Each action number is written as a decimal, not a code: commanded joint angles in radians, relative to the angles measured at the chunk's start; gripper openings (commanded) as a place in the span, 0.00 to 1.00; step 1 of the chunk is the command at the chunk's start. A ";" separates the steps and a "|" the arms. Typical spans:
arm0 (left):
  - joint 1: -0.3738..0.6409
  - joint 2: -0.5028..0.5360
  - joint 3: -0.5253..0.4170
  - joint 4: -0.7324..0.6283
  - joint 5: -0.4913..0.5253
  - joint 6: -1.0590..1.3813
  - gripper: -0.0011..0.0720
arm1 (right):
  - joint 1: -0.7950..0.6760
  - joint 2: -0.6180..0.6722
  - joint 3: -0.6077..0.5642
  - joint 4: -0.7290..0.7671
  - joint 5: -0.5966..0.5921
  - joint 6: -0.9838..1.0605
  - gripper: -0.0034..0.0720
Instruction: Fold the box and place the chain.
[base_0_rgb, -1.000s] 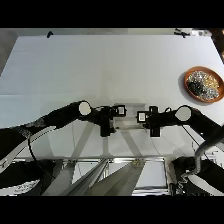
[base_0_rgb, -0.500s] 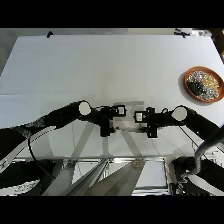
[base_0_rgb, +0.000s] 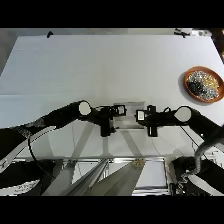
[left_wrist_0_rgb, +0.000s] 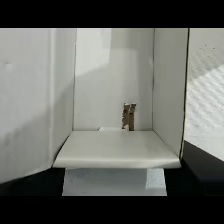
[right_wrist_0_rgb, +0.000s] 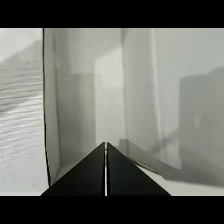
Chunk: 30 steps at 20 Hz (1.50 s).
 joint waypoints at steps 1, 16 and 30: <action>0.000 0.000 0.000 0.005 0.000 0.005 0.45 | -0.064 0.122 0.001 -0.059 0.031 0.076 0.06; 0.000 0.000 0.000 0.005 0.000 0.005 0.45 | -0.534 0.267 0.001 -0.260 0.316 1.044 0.06; 0.000 0.000 0.000 0.005 0.000 0.005 0.45 | -0.294 -0.140 0.001 -0.076 0.257 0.980 0.06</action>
